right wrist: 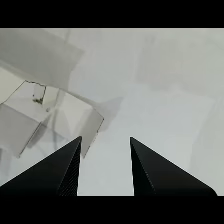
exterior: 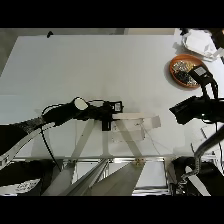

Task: Fold the box and place the chain.

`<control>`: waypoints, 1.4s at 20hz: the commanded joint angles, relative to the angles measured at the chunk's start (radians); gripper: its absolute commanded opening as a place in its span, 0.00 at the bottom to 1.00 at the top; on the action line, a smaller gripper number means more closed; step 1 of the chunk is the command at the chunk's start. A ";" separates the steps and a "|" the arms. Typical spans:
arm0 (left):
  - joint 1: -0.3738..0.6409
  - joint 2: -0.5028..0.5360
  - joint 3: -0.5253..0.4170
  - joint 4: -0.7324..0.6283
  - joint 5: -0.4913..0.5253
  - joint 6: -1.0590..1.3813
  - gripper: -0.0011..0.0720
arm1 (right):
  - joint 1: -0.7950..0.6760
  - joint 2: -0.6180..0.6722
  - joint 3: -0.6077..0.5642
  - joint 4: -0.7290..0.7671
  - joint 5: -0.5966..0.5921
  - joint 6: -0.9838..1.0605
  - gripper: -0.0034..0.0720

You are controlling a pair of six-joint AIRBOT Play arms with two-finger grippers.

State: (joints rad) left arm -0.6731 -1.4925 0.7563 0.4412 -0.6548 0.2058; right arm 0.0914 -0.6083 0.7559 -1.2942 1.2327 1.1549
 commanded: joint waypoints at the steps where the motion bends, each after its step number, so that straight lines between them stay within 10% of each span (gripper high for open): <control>1: 0.000 0.000 -0.001 0.001 0.000 0.000 0.02 | 0.000 0.001 0.001 0.000 0.000 0.000 0.49; 8: -0.001 0.000 -0.001 0.001 0.000 0.000 0.03 | 0.000 0.001 -0.007 0.001 0.000 -0.012 0.49; 9: -0.001 0.000 -0.001 0.001 0.000 0.000 0.03 | 0.000 0.001 -0.016 0.001 0.000 -0.016 0.46; 11: -0.001 0.000 -0.001 0.001 0.000 0.000 0.03 | 0.000 0.001 -0.046 0.028 0.001 -0.122 0.08; 17: -0.001 0.000 -0.001 0.001 0.000 0.000 0.03 | 0.002 -0.027 -0.211 0.364 -0.066 -0.575 0.08; 21: -0.001 0.000 -0.001 0.001 0.000 0.000 0.03 | 0.076 -0.071 -0.229 0.299 -0.067 -0.655 0.75; 28: -0.001 0.000 -0.001 0.001 0.000 0.000 0.03 | 0.229 -0.074 -0.322 0.133 -0.260 -0.809 0.87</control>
State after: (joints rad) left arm -0.6735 -1.4929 0.7559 0.4423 -0.6548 0.2054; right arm 0.2665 -0.6838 0.4843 -1.1076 1.0813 0.4179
